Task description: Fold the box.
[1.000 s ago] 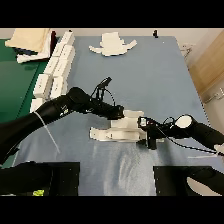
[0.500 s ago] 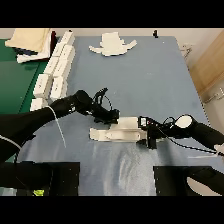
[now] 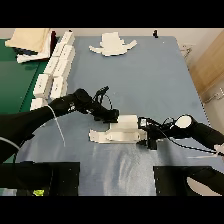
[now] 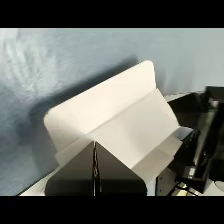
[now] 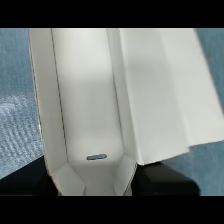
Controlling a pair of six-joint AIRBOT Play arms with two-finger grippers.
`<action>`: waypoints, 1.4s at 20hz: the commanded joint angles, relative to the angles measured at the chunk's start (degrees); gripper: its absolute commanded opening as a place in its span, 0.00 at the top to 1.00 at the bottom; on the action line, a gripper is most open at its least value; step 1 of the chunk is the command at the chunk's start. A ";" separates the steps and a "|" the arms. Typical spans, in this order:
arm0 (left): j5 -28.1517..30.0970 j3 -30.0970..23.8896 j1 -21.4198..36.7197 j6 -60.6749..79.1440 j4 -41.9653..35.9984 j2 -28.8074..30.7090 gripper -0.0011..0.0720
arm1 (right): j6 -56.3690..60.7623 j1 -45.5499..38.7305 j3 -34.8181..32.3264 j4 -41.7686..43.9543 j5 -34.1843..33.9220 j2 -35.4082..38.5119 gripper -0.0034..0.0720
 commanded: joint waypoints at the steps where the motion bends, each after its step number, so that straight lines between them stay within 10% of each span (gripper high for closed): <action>1: -0.48 0.50 1.40 5.84 0.20 6.14 0.97 | 0.09 0.02 0.04 0.07 -0.09 0.04 0.23; 11: -9.49 -10.91 3.98 34.62 9.79 31.12 0.96 | 0.09 0.02 0.04 0.07 -0.07 0.04 0.23; 13: -10.03 -11.87 3.98 38.56 9.84 31.80 0.16 | 0.09 0.02 0.04 0.07 -0.09 0.04 0.23; 14: -10.56 -11.93 3.98 39.95 9.94 31.71 0.04 | 0.09 0.02 0.04 0.07 -0.07 0.04 0.23; 28: 3.30 -25.46 2.23 83.01 -5.95 24.41 0.04 | 0.09 0.02 0.04 0.04 -0.09 0.04 0.23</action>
